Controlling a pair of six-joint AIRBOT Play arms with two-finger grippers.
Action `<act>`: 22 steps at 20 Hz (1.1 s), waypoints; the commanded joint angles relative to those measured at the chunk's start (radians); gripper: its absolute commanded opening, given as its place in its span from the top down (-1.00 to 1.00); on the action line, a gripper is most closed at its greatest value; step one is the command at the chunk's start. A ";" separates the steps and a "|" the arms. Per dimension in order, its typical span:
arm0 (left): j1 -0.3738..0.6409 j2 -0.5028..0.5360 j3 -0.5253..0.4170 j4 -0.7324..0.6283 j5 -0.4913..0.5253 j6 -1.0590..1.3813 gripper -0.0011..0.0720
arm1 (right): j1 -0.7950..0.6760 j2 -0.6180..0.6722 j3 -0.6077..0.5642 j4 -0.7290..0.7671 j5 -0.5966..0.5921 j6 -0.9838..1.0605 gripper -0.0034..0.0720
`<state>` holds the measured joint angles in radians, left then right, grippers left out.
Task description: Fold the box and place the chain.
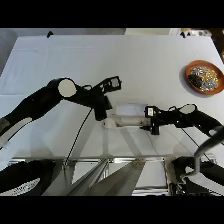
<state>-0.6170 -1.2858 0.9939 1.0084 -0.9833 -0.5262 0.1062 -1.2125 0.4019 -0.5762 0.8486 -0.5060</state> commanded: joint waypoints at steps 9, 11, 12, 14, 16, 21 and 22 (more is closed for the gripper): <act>-0.016 -0.156 -0.005 0.141 -0.069 0.037 0.91 | 0.000 0.000 0.000 0.001 0.001 0.000 0.12; -0.013 -0.156 -0.024 0.165 -0.072 0.037 0.72 | 0.000 0.000 0.000 0.001 0.001 0.000 0.12; -0.012 -0.156 -0.037 0.164 -0.071 0.040 0.72 | 0.000 0.000 0.000 0.001 0.000 0.000 0.12; -0.014 -0.156 -0.063 0.163 -0.072 0.082 0.72 | 0.000 0.000 0.000 0.000 0.001 0.000 0.12; -0.014 -0.154 -0.071 0.159 -0.069 0.098 0.73 | 0.000 0.000 0.000 0.001 0.000 0.000 0.12; 0.025 -0.051 -0.071 0.153 0.041 0.100 0.73 | 0.000 0.000 0.000 0.001 0.001 0.000 0.12; 0.037 -0.020 -0.071 0.153 0.053 0.100 0.72 | 0.000 0.000 0.000 0.001 0.000 0.000 0.12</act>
